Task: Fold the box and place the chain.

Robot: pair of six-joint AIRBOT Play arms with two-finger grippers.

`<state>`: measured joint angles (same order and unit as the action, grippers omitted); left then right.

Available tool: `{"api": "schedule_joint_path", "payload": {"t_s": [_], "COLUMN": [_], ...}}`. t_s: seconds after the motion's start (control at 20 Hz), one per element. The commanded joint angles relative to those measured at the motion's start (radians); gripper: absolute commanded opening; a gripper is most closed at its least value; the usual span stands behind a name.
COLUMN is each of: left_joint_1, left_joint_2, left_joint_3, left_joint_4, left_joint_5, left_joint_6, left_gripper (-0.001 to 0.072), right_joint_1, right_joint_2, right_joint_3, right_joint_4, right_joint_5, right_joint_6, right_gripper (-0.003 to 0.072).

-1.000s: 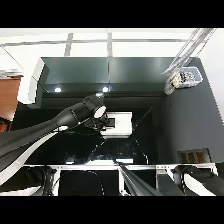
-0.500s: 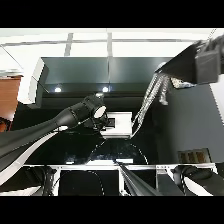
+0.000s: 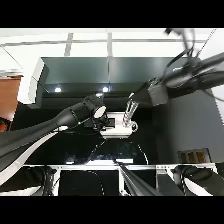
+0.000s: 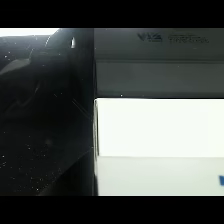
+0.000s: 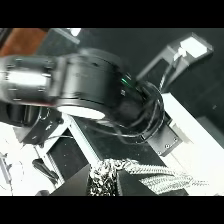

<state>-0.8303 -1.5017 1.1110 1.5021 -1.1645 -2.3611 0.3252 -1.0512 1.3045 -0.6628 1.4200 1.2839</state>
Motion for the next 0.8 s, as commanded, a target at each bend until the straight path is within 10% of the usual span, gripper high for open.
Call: {"api": "schedule_joint_path", "payload": {"t_s": [0.0,0.2,0.35,0.55,0.7,0.75], "left_joint_1": [0.001,0.001,0.001,0.001,0.001,0.001], "left_joint_2": [-0.001,-0.001,-0.001,-0.001,-0.001,-0.001], "left_joint_3": [0.000,0.000,0.000,0.000,0.000,0.000], "left_joint_4": [0.001,0.000,0.000,0.000,0.000,0.000], "left_joint_5": [0.000,0.000,0.000,-0.001,0.000,0.000], "left_joint_6": [0.000,0.000,0.000,0.001,0.000,0.000], "left_gripper": [0.0026,0.0026,0.0026,0.0026,0.0026,0.0026], "right_joint_1": [0.017,0.069,0.069,-0.146,-0.234,-0.228], "right_joint_2": [0.001,0.001,0.002,0.085,0.185,0.187], "right_joint_3": [-0.208,-0.429,-0.485,-0.512,-0.679,-0.733], "right_joint_4": [0.031,0.031,0.015,-0.191,-0.253,-0.239], "right_joint_5": [-0.153,-0.351,-0.382,-0.209,-0.323,-0.387], "right_joint_6": [-0.035,-0.034,-0.027,-0.046,-0.252,-0.354], "right_gripper": [0.0005,0.0013,0.0397,0.0382,0.0393,0.0650]}}
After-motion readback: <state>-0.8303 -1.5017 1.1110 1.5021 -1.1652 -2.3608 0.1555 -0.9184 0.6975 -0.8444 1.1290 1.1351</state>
